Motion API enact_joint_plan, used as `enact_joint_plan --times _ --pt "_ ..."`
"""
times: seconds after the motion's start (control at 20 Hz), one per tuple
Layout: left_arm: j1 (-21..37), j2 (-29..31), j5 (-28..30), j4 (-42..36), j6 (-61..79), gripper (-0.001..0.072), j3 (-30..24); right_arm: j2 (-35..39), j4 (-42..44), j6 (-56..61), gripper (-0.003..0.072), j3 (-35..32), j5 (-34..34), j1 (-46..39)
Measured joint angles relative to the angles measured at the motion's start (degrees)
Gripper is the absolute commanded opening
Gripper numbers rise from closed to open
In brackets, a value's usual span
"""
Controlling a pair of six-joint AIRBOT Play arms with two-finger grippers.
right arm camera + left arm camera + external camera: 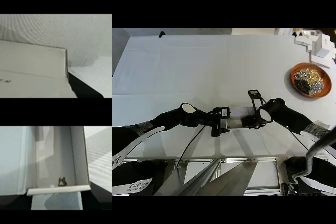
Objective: Fold the box and place the chain.
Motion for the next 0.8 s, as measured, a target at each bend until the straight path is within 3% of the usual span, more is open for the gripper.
enact_joint_plan --times 0.35,0.6,0.8 --pt "0.0 0.0 0.02 -0.04 -0.2 0.0139 0.0 0.0 -3.61 1.6 0.0281 2.93 5.51 -1.81" --pt "0.0 0.0 0.04 -0.07 -0.2 0.0139 0.0 -1.18 -3.02 1.79 0.0275 3.3 5.14 -2.75" --pt "0.0 0.0 0.04 -0.07 -0.2 0.0139 0.0 -3.21 -1.31 1.53 0.0158 3.37 4.83 -2.64"
